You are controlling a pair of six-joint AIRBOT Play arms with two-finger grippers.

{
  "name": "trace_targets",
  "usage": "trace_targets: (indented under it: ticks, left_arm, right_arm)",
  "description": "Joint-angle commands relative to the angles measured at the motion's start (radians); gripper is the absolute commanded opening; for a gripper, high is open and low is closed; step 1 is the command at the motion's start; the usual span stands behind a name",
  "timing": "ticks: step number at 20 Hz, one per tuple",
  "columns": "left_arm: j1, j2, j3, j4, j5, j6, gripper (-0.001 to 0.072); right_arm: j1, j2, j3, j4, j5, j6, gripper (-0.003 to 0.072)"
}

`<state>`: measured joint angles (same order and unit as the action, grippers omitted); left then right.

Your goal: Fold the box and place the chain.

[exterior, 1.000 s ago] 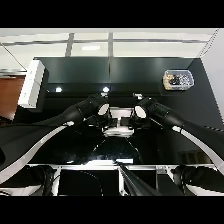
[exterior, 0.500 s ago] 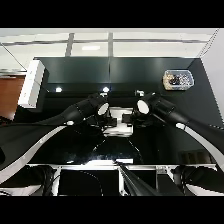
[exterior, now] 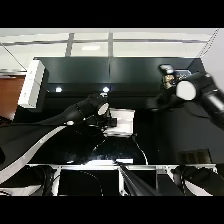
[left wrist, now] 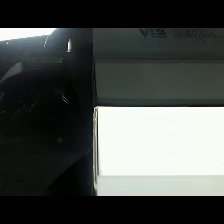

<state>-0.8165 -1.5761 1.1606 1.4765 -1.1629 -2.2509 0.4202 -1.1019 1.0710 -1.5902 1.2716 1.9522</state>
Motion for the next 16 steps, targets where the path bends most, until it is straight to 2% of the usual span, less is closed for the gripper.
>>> trace_targets:
  ticks: [1, 2, 3, 4, 5, 6, 7, 10, 14, 16]
  left_arm:
    - [0.0, 0.0, 0.0, 0.0, 0.002, -0.001, 0.0033]
    - [0.0, 0.0, 0.0, 0.0, 0.002, -0.001, 0.0033]
    - [0.0, 0.0, 0.0, 0.0, 0.003, -0.001, 0.0033]
    - [0.0, 0.0, 0.0, 0.0, 0.002, -0.001, 0.0033]
    - [0.0, 0.0, 0.0, 0.0, 0.002, -0.001, 0.0033]
    - [0.0, 0.0, 0.0, 0.0, 0.002, -0.001, 0.0033]
    - [0.0, 0.0, 0.0, 0.0, 0.002, -0.001, 0.0033]
    - [0.0, 0.0, 0.0, 0.0, 0.0, -0.001, 0.0033]
    - [0.0, 0.0, 0.0, 0.0, 0.002, -0.001, 0.0033]
    - [0.0, 0.0, 0.0, 0.0, 0.002, -0.001, 0.0033]
  right_arm:
    - [-0.154, 0.039, -0.045, -0.304, -0.14, -0.038, 0.0329]
    - [-0.208, 0.038, -0.076, -0.313, -0.251, -0.038, 0.0328]
    - [-0.266, 0.027, -0.101, -0.306, -0.362, -0.035, 0.0289]
    - [-0.314, 0.002, -0.103, -0.306, -0.428, -0.012, 0.026]
    - [-0.358, -0.029, -0.102, -0.305, -0.486, 0.032, 0.0268]
    - [-0.393, -0.065, -0.094, -0.285, -0.52, 0.055, 0.0514]
    - [-0.424, -0.117, -0.068, -0.237, -0.528, 0.043, 0.0717]
    - [-0.47, -0.293, 0.114, -0.122, -0.457, 0.021, 0.0716]
    - [-0.496, -0.555, 0.498, -0.112, -0.204, 0.188, 0.0715]
    - [-0.513, -0.653, 0.642, -0.107, -0.095, 0.327, 0.071]
